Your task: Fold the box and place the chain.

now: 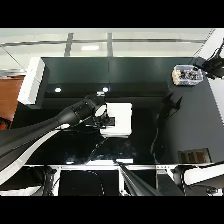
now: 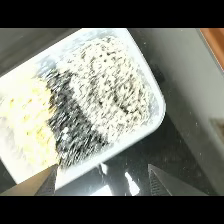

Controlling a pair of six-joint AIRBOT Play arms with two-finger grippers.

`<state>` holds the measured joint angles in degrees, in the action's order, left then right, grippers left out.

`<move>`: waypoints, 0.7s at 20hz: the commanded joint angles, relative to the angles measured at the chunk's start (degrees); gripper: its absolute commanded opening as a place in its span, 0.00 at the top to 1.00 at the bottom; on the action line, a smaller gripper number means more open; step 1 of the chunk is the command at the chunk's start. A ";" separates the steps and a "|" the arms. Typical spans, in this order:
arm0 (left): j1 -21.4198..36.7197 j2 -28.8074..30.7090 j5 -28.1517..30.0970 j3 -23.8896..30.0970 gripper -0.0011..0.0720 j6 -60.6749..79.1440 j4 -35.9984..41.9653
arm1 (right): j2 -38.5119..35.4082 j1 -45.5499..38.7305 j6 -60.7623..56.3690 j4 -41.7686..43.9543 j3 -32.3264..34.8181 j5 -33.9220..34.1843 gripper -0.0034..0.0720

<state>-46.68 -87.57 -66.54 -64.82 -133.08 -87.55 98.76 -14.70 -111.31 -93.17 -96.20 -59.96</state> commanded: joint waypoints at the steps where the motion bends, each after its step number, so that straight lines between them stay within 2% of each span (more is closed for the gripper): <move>1: 0.00 0.04 0.02 0.00 0.95 0.02 0.00 | 8.24 -0.94 -8.63 1.05 -9.75 -3.21 0.12; 4: 0.00 0.04 0.04 0.00 0.95 0.02 -0.02 | 13.55 -1.20 -16.17 1.53 -15.13 -3.82 0.12; 7: 0.00 0.04 0.04 0.00 0.95 0.02 -0.02 | 18.45 -1.18 -16.65 1.62 -20.92 -5.33 0.12; 14: 0.00 0.04 0.02 0.00 0.95 0.02 0.00 | 21.94 -1.29 -19.30 -0.26 -21.59 -3.87 0.12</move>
<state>-46.68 -87.55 -66.52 -64.82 -133.08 -87.55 119.00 -15.97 -129.34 -92.90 -117.16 -63.96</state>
